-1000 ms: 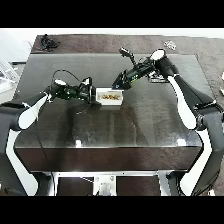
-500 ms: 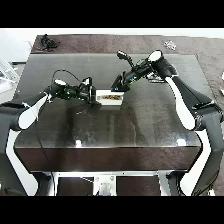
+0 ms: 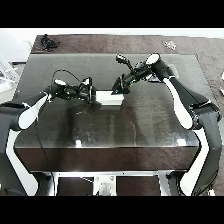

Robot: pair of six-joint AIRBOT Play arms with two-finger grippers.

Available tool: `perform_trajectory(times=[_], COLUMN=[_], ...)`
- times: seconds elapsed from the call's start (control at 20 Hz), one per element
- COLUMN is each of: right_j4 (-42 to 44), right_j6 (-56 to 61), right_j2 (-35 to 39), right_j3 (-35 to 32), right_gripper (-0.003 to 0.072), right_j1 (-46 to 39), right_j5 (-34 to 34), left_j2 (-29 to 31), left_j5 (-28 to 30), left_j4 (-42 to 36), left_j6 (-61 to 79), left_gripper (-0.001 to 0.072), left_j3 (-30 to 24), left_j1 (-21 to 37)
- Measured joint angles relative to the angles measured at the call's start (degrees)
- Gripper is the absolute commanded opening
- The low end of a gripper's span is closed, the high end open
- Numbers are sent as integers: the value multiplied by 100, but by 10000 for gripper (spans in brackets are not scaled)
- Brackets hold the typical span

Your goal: Fold the box and place the chain.

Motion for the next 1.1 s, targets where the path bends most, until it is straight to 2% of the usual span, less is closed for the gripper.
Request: perform_trajectory(times=[0.4, 0.65, 0.75, 1.1], right_j4=[33, 35, 33, 20], right_j6=[-151, -433, -485, -503], right_j2=[-9, -9, -4, 179], right_j3=[0, 0, 0, -4], right_gripper=[413, 411, 379, 379], right_j1=[0, 4, 31, 79], right_j5=[120, -188, -229, -11], left_j2=[0, 0, 0, 0], left_j5=[0, 0, 0, 0], left_j4=[2, 0, 0, 0], left_j6=[2, 0, 0, 0], left_gripper=[417, 417, 417, 417], left_j3=[0, 0, 0, 0], left_j1=[0, 0, 0, 0])
